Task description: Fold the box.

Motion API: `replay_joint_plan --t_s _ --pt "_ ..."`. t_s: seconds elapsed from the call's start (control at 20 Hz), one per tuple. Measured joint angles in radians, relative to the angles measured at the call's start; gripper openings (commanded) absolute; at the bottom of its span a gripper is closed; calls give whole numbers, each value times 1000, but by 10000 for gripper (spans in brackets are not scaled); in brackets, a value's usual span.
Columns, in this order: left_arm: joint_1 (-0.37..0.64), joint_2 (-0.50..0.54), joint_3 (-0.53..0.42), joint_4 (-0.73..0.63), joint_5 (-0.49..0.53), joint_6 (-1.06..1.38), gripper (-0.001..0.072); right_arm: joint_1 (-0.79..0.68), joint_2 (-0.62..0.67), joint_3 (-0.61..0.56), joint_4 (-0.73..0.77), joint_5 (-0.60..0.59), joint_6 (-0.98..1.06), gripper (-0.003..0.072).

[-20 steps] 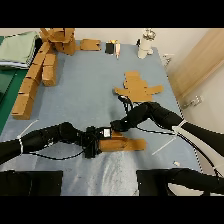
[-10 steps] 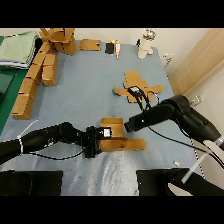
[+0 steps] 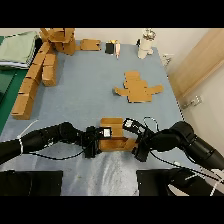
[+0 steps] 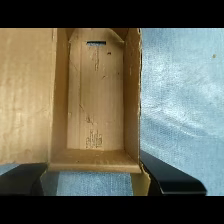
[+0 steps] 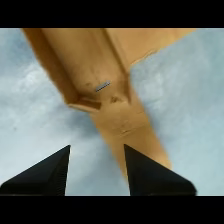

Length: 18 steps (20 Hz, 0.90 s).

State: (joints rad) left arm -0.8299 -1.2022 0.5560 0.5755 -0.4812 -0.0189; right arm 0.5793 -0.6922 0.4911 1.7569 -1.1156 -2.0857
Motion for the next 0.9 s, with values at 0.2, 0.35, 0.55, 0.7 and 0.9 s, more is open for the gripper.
replay_joint_plan --t_s 0.2,0.35,0.55,0.7,0.9 --pt "0 0 0 0 0 0 599 5 -48 -16 -43 104 -113 530" --pt "0 0 0 0 0 0 598 7 -83 -21 -33 156 -196 530" --pt "0 0 0 0 0 0 599 7 -100 -18 -7 214 -268 530" --pt "0 0 0 0 0 0 599 8 -104 -16 22 231 -305 512" --pt "0 0 0 0 0 0 598 8 -106 -15 71 233 -353 267"
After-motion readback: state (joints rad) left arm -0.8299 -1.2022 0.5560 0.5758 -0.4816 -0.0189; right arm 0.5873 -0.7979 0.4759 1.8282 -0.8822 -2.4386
